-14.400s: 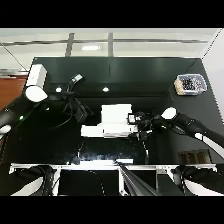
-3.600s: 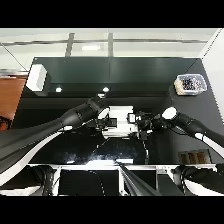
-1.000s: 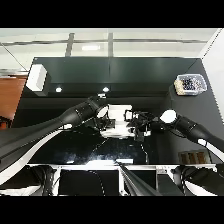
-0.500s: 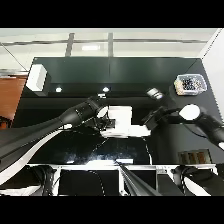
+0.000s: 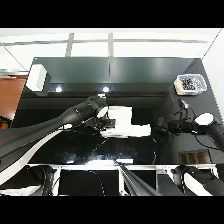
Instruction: Fold the box and place the chain.
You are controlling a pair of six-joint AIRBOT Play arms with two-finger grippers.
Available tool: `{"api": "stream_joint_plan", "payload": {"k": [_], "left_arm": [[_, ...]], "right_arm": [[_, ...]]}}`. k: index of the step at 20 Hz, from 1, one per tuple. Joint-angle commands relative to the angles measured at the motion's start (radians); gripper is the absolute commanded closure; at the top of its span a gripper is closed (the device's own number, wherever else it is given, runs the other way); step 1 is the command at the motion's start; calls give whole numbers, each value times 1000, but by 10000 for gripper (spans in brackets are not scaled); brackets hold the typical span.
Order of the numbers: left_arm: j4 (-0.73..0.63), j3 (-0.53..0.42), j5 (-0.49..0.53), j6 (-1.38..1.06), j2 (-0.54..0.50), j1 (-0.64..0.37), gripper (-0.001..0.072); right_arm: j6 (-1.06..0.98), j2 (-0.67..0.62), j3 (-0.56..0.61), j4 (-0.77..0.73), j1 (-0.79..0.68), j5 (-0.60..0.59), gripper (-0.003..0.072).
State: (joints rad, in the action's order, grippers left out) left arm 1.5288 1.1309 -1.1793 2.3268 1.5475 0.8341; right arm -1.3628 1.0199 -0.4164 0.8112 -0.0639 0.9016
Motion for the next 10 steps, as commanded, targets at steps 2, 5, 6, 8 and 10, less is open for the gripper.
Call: {"api": "stream_joint_plan", "payload": {"k": [2, 5, 6, 8, 10], "left_arm": [[1, 0, 0, 0, 1, -1, 682], [0, 0, 0, 0, 1, -1, 682], [0, 0, 0, 0, 1, -1, 682], [0, 0, 0, 0, 1, -1, 683], [0, 0, 0, 0, 1, -1, 683]], "right_arm": [[218, 130, 13, -240, 60, 95, 669], [311, 180, 3, -330, 60, 115, 669], [327, 182, 3, -348, 60, 116, 669], [394, 182, 3, -402, 60, 145, 669], [452, 182, -3, -446, 60, 182, 669]]}}
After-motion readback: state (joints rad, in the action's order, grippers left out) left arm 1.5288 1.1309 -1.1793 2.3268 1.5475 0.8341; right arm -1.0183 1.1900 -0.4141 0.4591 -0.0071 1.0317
